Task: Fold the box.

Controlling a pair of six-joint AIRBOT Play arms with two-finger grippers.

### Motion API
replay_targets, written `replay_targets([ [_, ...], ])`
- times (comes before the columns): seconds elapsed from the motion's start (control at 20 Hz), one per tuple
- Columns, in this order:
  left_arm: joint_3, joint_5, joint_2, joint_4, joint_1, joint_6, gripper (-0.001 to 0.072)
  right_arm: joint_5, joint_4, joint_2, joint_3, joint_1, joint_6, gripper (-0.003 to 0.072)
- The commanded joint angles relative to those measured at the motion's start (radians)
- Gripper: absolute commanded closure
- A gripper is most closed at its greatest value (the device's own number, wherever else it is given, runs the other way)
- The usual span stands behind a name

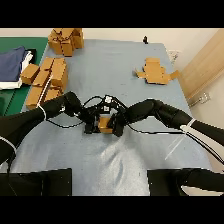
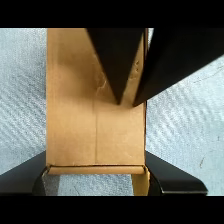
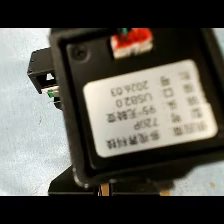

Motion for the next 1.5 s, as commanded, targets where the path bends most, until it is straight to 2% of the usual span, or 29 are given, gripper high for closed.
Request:
replay_targets([
  [0.0, 0.001, 0.000, 0.000, 0.000, 0.000, 0.001, 0.0415, 0.017, 0.005, 0.009, 0.003, -0.001, 0.000, 0.0605],
  [0.1, 0.001, 0.000, 0.000, 0.001, 0.000, 0.001, 0.0415, 0.035, 0.004, 0.019, 0.003, -0.001, 0.000, 0.0662],
  [0.3, 0.001, 0.000, 0.000, 0.001, 0.000, 0.001, 0.0414, 0.055, -0.018, 0.045, 0.003, -0.003, 0.009, 0.0681],
  [0.45, 0.001, 0.002, 0.000, 0.001, 0.000, 0.001, 0.0416, 0.010, -0.125, 0.102, 0.002, -0.003, 0.208, 0.0682],
  [0.5, 0.001, 0.001, 0.000, 0.001, 0.000, 0.001, 0.0494, -0.040, -0.200, 0.129, 0.002, -0.003, 0.297, 0.0682],
  [0.55, 0.001, -0.003, 0.001, 0.001, 0.000, 0.002, 0.0665, -0.094, -0.280, 0.158, -0.003, -0.003, 0.380, 0.0682],
  [0.65, 0.003, -0.004, 0.001, -0.005, 0.000, 0.002, 0.0687, -0.166, -0.437, 0.238, -0.037, -0.003, 0.531, 0.0683],
  [0.75, 0.003, 0.004, 0.002, -0.010, 0.000, -0.008, 0.0690, -0.165, -0.559, 0.365, -0.098, -0.003, 0.663, 0.0683],
  [0.85, 0.004, 0.054, 0.023, -0.024, 0.000, -0.113, 0.0694, -0.141, -0.659, 0.510, -0.170, -0.011, 0.796, 0.0683],
  [1.0, 0.010, 0.125, 0.092, -0.055, 0.001, -0.163, 0.0697, -0.129, -0.807, 0.708, -0.280, -0.034, 0.939, 0.0683],
  [1.15, 0.010, 0.191, 0.189, -0.087, 0.033, -0.266, 0.0697, -0.131, -0.884, 0.827, -0.341, -0.065, 0.986, 0.0683],
  [1.25, 0.009, 0.175, 0.261, -0.097, 0.095, -0.361, 0.0697, -0.132, -0.892, 0.863, -0.347, -0.093, 0.986, 0.0683],
  [1.35, 0.009, 0.112, 0.341, -0.076, 0.186, -0.481, 0.0698, -0.133, -0.919, 0.871, -0.347, -0.116, 0.985, 0.0682],
  [1.45, 0.005, 0.068, 0.433, 0.020, 0.301, -0.640, 0.0698, -0.131, -0.960, 0.871, -0.347, -0.130, 0.985, 0.0683],
])
